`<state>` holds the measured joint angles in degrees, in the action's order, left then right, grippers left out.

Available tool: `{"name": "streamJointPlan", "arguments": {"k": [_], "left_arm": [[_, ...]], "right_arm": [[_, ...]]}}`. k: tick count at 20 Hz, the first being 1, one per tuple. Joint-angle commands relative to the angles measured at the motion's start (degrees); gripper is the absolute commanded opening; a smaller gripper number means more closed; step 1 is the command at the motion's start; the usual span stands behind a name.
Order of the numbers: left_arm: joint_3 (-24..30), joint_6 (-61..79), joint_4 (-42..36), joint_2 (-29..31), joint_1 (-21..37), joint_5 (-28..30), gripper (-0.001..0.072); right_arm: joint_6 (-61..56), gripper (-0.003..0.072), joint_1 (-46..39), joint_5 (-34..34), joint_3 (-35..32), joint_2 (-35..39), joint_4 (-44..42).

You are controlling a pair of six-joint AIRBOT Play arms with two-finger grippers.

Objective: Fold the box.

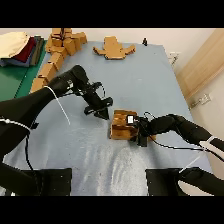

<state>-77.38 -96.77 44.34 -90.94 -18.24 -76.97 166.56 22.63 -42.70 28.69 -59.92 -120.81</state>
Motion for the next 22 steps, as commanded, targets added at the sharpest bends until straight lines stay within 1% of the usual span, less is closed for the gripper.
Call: {"name": "streamJointPlan", "arguments": {"k": [1, 3, 4, 6, 7, 9, 10, 12, 14, 16, 17, 18, 19, 20, 21, 22], "left_arm": [[0.0, 20.1, -0.2, 0.0, 3.9, 2.5, 0.0012], [0.0, 30.3, 0.9, 0.0, 4.4, 1.3, 0.0011], [0.3, 34.6, 1.9, 0.3, 4.2, -0.4, 0.001], [3.5, 40.5, 2.4, 2.5, 3.6, -2.1, 0.0009], [6.8, 43.7, 2.4, 4.9, 3.2, -1.3, 0.0009], [14.5, 49.9, 2.3, 10.7, 2.8, 2.3, 0.0009], [18.7, 52.5, 2.2, 14.0, 2.3, 5.2, 0.0009], [25.5, 58.7, 1.9, 19.1, 0.3, 11.9, 0.001], [29.8, 67.4, 2.0, 21.5, -3.1, 17.9, 0.0011], [31.6, 76.7, 1.6, 21.7, -6.2, 22.2, 0.0013], [32.7, 82.0, -1.1, 21.7, -6.4, 24.6, 0.0016], [34.0, 87.5, -4.9, 21.7, -6.4, 28.0, 0.0259], [35.2, 93.5, -8.9, 21.5, -6.4, 31.7, 0.061], [36.3, 100.3, -12.7, 21.1, -6.4, 34.6, 0.0701], [37.0, 107.2, -15.0, 20.3, -6.4, 36.3, 0.0701], [37.2, 111.4, -15.2, 19.4, -6.4, 36.5, 0.0701]], "right_arm": [[0.0, 0.0511, 0.0, 0.0, 0.0, 0.0, 0.0], [0.0, 0.0511, 0.0, 0.0, 0.0, 0.0, 0.0], [0.0, 0.0511, 0.0, 0.0, 0.0, 0.0, 0.0], [0.0, 0.0511, 0.0, 0.0, 0.0, 0.0, 0.0], [0.0, 0.0511, 0.0, 0.0, 0.0, 0.0, 0.0], [0.0, 0.0511, 0.0, 0.0, 0.0, 0.0, 0.0], [0.0, 0.0511, 0.0, 0.0, 0.0, 0.0, 0.0], [0.0, 0.0511, 0.0, 0.0, 0.0, 0.0, 0.0], [0.0, 0.0511, 0.0, 0.0, 0.0, 0.0, 0.0], [0.0, 0.0511, 0.0, 0.0, 0.0, 0.0, 0.0], [0.0, 0.0511, 0.0, 0.0, 0.0, 0.0, 0.0], [0.0, 0.0511, 0.0, 0.0, 0.0, 0.0, 0.0], [0.0, 0.0511, 0.0, 0.0, 0.0, 0.0, 0.0], [0.0, 0.0511, 0.0, 0.0, 0.0, 0.0, 0.0], [0.0, 0.0511, 0.0, 0.0, 0.0, 0.0, 0.0], [0.0, 0.0511, 0.0, 0.0, 0.0, 0.0, 0.0]]}}
